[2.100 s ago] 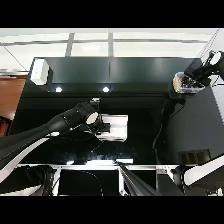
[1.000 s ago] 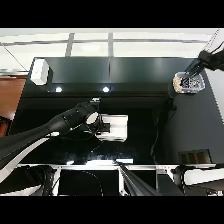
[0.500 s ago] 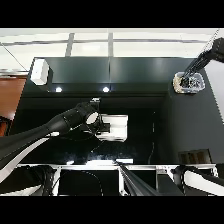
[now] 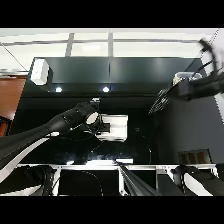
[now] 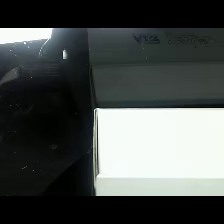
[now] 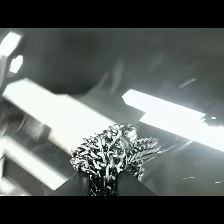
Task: Fold the box and place the chain.
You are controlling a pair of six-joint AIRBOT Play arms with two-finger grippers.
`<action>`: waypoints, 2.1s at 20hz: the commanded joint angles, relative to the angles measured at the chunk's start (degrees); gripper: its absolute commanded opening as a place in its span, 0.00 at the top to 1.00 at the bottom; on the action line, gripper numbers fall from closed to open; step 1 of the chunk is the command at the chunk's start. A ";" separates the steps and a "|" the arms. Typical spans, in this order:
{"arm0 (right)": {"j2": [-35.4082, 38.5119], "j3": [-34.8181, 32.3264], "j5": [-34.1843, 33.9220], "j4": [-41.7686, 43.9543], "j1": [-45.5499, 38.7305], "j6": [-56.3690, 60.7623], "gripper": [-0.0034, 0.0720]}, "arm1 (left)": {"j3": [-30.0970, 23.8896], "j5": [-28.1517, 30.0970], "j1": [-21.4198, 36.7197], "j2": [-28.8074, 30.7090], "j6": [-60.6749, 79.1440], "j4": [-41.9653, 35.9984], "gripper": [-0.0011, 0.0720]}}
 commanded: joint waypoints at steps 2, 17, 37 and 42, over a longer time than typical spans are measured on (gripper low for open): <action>1.25 -7.30 -4.98 8.31 12.02 -0.33 0.94 | 0.04 0.04 0.04 0.00 0.02 0.02 0.95; -10.88 -7.80 -23.45 -2.62 32.48 7.89 0.94 | 0.04 -0.04 0.04 0.00 0.02 0.02 0.95; 4.22 -8.35 -12.85 -21.31 11.23 9.64 0.54 | 2.27 -3.15 0.04 0.35 0.17 -0.85 0.16; 4.22 -8.37 -13.29 -22.73 11.21 9.68 0.54 | 3.74 -9.53 -0.02 7.28 7.21 1.44 0.09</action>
